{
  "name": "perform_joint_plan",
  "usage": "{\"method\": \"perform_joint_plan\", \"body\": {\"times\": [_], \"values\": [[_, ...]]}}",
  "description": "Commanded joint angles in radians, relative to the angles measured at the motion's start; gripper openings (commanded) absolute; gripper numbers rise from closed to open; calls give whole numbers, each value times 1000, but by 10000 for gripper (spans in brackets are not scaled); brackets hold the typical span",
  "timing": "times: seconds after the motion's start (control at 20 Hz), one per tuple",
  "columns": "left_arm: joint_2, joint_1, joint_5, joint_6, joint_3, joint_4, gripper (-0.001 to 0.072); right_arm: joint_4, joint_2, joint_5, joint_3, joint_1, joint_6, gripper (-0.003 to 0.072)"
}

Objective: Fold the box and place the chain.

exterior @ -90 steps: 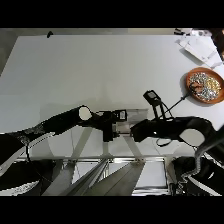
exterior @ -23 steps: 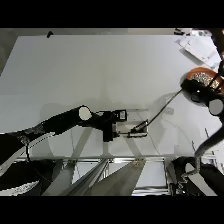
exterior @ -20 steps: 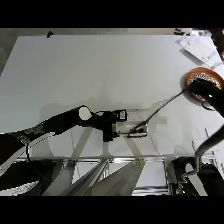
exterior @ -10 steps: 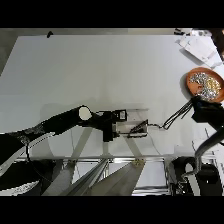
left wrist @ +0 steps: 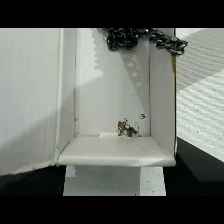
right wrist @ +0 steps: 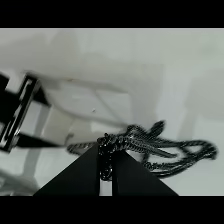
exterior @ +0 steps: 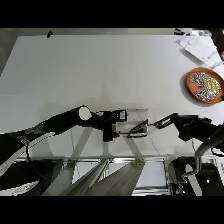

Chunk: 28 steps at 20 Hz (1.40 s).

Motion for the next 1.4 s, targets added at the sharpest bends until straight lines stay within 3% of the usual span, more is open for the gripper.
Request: {"method": "perform_joint_plan", "body": {"times": [0.0, 0.3, 0.7, 0.9, 1.0, 1.15, 1.35], "values": [[0, 0, 0, 0, 0, 0, 276, 64, -141, -18, -18, 141, -35, 15], [0, 0, 0, 0, 0, 0, 276, 82, -483, -283, -17, 453, -36, 15], [0, 0, 0, 0, 0, 0, 276, 106, -774, -478, -17, 573, -36, 15], [0, 0, 0, 0, 0, 0, 276, 106, -832, -488, -17, 590, -36, 25], [0, 0, 0, 0, 0, 0, 276, 109, -832, -516, -16, 590, -36, 140], [0, 0, 0, 0, 0, 0, 276, 135, -832, -560, 7, 590, -37, 141], [0, 0, 0, 0, 0, 0, 276, 108, -790, -445, 74, 556, -93, 142]]}}
